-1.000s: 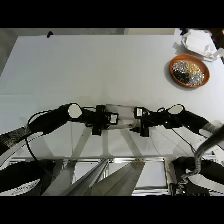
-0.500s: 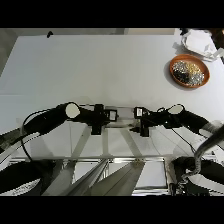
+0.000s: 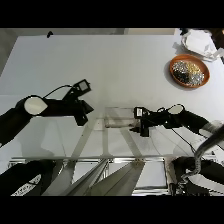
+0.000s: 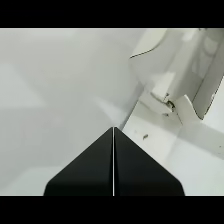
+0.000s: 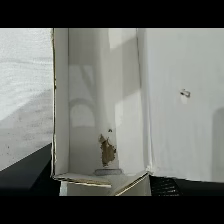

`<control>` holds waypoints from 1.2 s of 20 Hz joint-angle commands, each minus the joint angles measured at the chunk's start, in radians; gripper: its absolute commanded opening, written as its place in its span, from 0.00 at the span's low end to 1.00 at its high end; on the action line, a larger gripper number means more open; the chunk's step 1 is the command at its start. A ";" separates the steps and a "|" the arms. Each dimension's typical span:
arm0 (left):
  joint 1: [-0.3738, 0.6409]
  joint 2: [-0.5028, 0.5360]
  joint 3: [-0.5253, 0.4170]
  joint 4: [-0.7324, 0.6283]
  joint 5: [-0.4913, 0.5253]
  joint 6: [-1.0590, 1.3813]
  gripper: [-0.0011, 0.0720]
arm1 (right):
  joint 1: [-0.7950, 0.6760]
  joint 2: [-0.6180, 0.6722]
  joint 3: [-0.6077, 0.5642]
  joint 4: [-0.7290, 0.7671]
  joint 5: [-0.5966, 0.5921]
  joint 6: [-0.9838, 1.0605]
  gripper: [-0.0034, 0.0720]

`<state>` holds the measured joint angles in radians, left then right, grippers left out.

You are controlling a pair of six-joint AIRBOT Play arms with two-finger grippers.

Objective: Fold the box and place the chain.

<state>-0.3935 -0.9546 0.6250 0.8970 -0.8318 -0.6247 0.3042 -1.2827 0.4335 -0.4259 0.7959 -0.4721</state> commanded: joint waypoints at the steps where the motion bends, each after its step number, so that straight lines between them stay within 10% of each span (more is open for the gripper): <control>1: 0.121 0.113 -0.088 0.014 -0.029 -0.222 0.02 | 0.000 0.001 0.000 0.000 0.000 0.000 0.49; 14: 0.086 -0.199 -0.232 -0.211 0.043 -0.422 0.02 | 0.000 0.001 0.000 0.000 0.000 0.000 0.49; 24: 0.007 -0.213 -0.232 -0.402 0.064 -0.268 0.02 | 0.000 0.001 0.000 0.000 0.000 0.000 0.49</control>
<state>-0.3698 -1.1645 0.3935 0.5438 -0.7712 -0.9150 0.3042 -1.2827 0.4335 -0.4259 0.7959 -0.4721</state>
